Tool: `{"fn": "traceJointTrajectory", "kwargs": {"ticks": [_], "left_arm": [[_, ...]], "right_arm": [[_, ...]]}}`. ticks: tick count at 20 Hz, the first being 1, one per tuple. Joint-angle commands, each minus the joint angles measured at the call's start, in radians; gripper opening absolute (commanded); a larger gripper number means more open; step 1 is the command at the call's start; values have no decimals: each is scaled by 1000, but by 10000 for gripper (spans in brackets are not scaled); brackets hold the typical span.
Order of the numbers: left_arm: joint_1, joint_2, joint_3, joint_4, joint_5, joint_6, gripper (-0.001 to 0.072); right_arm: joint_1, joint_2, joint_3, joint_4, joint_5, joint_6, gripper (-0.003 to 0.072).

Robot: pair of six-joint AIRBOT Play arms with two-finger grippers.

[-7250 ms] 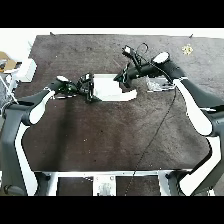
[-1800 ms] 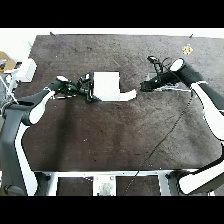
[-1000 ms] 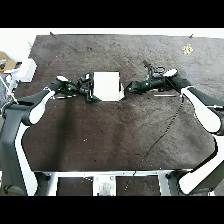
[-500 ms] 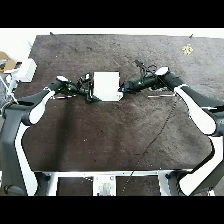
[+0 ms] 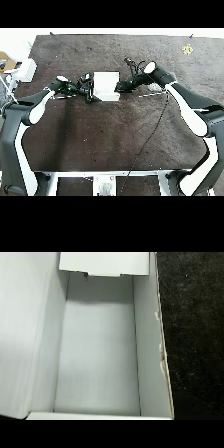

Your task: Fold the box and place the chain.

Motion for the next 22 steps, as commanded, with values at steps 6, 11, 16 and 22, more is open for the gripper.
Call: {"fn": "traceJointTrajectory", "kwargs": {"ticks": [6,11,16,22], "left_arm": [[0,-1,0,0,0,0,291],[0,-1,0,0,0,0,290],[0,-1,0,0,-1,0,290],[0,-1,0,0,-1,0,290]], "right_arm": [[66,-9,30,-317,-1,248,414],[152,-9,122,-531,57,407,413],[174,-19,135,-614,79,546,325],[212,-132,269,-628,136,546,325]]}}
